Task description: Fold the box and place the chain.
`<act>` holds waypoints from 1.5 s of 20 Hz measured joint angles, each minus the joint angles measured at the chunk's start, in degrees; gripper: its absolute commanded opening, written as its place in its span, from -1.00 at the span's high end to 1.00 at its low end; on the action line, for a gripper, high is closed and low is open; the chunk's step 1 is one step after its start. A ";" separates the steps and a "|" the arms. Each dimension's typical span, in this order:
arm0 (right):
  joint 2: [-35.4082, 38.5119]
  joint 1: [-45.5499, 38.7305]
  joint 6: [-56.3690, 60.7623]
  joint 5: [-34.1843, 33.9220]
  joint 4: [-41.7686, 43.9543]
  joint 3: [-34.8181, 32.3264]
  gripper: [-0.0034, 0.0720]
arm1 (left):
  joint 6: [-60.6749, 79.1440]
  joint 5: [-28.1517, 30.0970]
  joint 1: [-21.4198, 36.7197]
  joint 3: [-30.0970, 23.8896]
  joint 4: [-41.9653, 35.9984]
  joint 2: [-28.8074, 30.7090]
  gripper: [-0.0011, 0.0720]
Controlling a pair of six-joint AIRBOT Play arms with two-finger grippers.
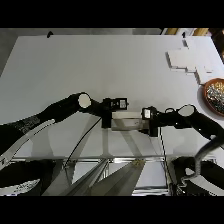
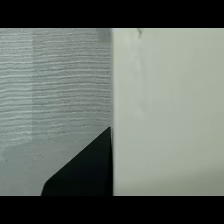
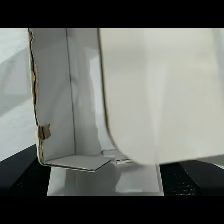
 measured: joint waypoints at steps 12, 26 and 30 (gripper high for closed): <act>-2.95 0.68 -0.74 -1.49 3.61 -0.48 -0.77 | -0.17 0.09 0.00 0.00 0.00 0.00 0.94; -3.65 0.70 -4.98 -2.12 6.58 -0.50 -0.61 | -0.17 0.09 0.00 0.00 0.00 0.00 0.94; -3.69 0.70 -5.33 -2.16 6.67 -0.50 -0.35 | -0.17 0.09 0.00 0.00 0.00 0.00 0.94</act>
